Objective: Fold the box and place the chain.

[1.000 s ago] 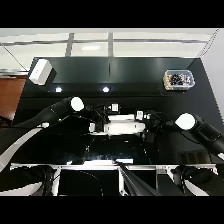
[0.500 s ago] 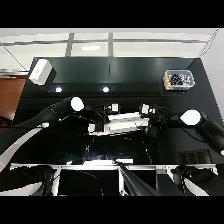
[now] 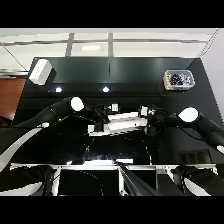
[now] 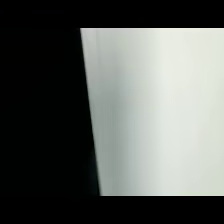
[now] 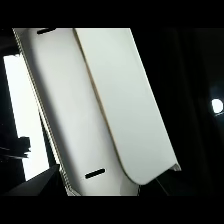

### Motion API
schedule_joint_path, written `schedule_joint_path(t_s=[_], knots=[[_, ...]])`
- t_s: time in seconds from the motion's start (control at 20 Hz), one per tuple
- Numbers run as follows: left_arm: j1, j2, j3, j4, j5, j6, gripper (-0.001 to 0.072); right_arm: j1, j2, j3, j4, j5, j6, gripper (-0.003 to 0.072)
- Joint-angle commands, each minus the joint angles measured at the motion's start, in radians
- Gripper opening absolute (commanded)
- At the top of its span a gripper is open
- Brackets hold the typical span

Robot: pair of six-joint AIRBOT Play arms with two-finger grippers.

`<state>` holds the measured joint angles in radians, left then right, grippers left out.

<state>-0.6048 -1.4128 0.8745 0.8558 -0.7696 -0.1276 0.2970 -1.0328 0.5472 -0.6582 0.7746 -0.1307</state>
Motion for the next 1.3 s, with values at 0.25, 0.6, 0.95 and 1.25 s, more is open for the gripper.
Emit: schedule_joint_path(t_s=[0.25,0.6,0.95,1.25], knots=[[0.0,-0.001,0.0,-0.004,0.001,0.001,0.0025,-0.012,-0.032,0.001,0.064,0.005,-0.056,0.0642],[0.0,0.0,0.0,-0.004,-0.001,0.0,0.0025,-0.033,-0.052,-0.012,0.071,0.079,-0.061,0.0641],[0.0,0.0,0.0,-0.004,-0.002,0.0,0.0025,-0.033,-0.108,-0.06,0.152,0.072,-0.197,0.0641],[0.0,0.0,0.0,-0.004,-0.056,0.0,0.0025,-0.033,-0.151,-0.06,0.159,0.056,-0.215,0.0641]])
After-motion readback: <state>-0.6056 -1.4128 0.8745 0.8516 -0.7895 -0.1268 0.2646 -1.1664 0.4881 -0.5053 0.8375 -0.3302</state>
